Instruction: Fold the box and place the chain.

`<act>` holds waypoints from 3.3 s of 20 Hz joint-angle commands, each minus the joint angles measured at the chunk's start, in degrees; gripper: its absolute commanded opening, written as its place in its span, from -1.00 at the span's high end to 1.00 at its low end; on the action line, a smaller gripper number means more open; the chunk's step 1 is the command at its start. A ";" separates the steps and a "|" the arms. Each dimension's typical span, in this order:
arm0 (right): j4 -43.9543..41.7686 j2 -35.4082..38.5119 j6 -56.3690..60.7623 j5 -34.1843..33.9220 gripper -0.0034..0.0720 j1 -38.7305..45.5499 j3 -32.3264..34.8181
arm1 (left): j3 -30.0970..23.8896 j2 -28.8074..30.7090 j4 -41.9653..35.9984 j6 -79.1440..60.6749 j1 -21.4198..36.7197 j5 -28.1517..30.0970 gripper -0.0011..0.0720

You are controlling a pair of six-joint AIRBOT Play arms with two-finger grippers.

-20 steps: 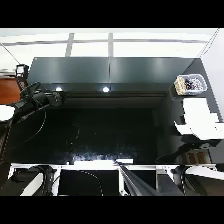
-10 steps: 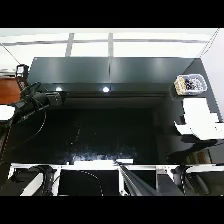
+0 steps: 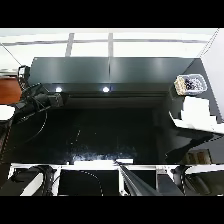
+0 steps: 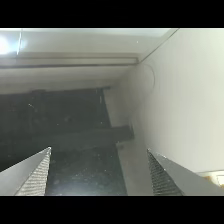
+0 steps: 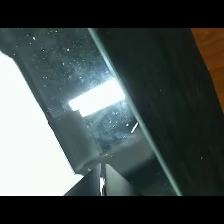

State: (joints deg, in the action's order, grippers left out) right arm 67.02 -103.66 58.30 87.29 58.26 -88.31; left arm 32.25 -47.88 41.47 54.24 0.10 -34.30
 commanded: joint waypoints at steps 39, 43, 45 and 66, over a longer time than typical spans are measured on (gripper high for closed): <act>-50.51 61.57 -21.27 -46.16 0.87 -62.42 72.81 | 4.07 -28.87 -21.77 -5.64 -14.69 -24.70 -0.97; -50.51 61.57 -21.27 -46.18 0.87 -62.42 72.81 | 8.79 -36.44 -23.21 -7.61 -16.79 -26.86 -0.97; -50.51 61.57 -21.27 -46.21 0.87 -62.42 72.81 | 11.56 -39.74 -22.56 -9.18 -18.62 -28.17 -0.97; -38.40 61.59 -16.28 -42.53 -0.88 -58.16 67.01 | 29.59 -52.83 -12.85 -20.22 -19.89 -49.64 0.89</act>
State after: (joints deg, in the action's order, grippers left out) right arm 20.25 -42.13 38.33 41.67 -2.35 -17.91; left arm 60.20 -101.01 27.35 34.39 -19.77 -83.05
